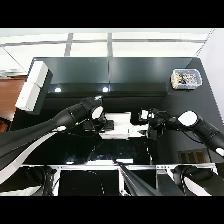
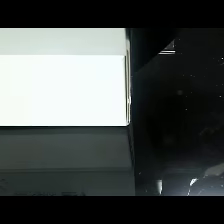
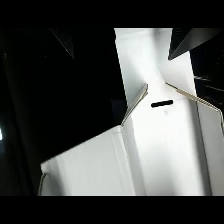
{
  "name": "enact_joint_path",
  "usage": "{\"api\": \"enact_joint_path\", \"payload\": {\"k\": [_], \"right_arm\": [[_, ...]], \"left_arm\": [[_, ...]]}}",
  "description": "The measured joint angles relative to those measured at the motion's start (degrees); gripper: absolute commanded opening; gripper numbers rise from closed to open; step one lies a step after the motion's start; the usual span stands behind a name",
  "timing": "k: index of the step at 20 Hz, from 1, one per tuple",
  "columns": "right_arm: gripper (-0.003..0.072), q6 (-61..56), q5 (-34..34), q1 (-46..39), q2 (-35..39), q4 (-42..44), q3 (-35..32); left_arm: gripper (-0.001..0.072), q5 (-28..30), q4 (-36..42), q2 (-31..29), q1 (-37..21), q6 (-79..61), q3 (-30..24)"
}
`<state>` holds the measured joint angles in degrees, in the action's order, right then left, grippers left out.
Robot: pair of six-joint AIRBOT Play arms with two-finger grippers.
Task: Fold the box and place the chain.
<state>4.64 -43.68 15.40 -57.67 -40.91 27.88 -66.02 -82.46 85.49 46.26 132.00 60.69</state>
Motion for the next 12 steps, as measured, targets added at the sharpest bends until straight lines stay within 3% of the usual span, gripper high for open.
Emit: {"api": "enact_joint_path", "payload": {"k": [7, 9, 11, 12], "right_arm": [[0.0707, 4.66, -0.85, 3.41, -1.70, 0.17, -0.11], [0.0463, 6.01, -0.79, 3.96, -2.23, 0.24, -0.11], [0.0463, 6.84, -0.61, 4.26, -2.69, 1.11, -0.11], [0.0381, 7.04, -0.39, 4.50, -2.97, 2.03, -0.11]], "left_arm": [[0.0025, -0.04, -0.59, 0.00, 0.00, 0.00, 0.00], [0.0025, -0.13, -0.76, -0.02, 0.00, 0.00, 0.00], [0.0025, -0.20, -0.85, -0.02, 0.00, 0.00, 0.00], [0.0025, -0.24, -0.87, -0.02, 0.00, 0.00, 0.00]]}}
